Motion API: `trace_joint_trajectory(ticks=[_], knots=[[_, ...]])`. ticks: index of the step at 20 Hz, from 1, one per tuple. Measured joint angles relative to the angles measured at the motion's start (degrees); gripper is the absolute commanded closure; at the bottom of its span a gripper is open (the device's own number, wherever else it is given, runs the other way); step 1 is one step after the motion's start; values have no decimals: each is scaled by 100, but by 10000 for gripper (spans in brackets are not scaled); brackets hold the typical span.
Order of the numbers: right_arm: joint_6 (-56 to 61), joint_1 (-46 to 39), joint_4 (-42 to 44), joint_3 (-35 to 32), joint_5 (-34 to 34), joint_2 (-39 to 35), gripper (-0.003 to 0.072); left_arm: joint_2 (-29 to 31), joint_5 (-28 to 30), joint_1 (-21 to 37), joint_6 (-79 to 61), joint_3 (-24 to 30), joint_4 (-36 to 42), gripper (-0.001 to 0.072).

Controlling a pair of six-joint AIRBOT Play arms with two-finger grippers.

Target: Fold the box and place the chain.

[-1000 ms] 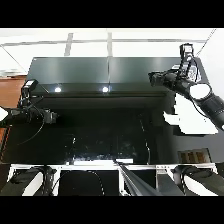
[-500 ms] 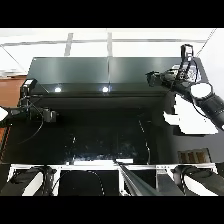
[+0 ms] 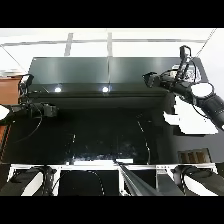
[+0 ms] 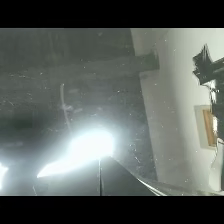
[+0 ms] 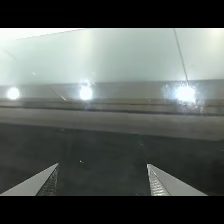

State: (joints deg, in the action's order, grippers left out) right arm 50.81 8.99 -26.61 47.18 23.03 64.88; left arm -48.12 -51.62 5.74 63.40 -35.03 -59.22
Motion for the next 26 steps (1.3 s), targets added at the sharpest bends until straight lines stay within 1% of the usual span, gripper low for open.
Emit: trace_joint_trajectory(ticks=[2, 3, 4, 5, 6, 7, 9, 12, 16, 20, 21, 23, 25, 26], knots=[[0, 0, 127, 0, -13, 0, 53, -116, 13, 0, 2, 0, 15, 684], [0, 0, 160, 0, -22, 0, -34, -179, 26, 0, 2, 0, 50, 683], [-2, -2, 160, 0, -35, 0, -34, -245, 70, 0, 2, 0, 103, 610], [-2, -22, 149, 0, -22, 0, -34, -321, 175, 0, 4, -2, 195, 369], [-2, -52, 129, 0, 50, 0, -34, -409, 269, 0, 7, -2, 319, -11], [-4, -96, 90, 0, 208, 0, -34, -496, 372, 0, 20, 0, 476, 1], [-20, -177, -96, 0, 649, 0, -34, -673, 564, 0, 17, -20, 699, 1], [-24, -243, -376, 0, 1257, 0, -34, -949, 758, 0, -70, -201, 885, 1], [-22, -273, -544, 0, 1648, 0, -34, -1375, 835, 0, -136, -807, 828, 1], [87, -337, -767, 37, 1805, 0, -34, -1762, 664, -28, -153, -1513, 706, 1], [343, -413, -1056, 109, 1878, 9, -34, -1814, 603, -31, -151, -1641, 662, 1], [1119, -699, -2111, 400, 2192, 50, -34, -1880, 568, 9, -103, -1832, 575, 1], [1893, -1261, -3425, 789, 2590, 114, -34, -1917, 562, 94, -57, -1928, 511, 1], [2184, -1659, -3941, 966, 2726, 138, -34, -1928, 555, 144, -42, -1956, 474, 1]])
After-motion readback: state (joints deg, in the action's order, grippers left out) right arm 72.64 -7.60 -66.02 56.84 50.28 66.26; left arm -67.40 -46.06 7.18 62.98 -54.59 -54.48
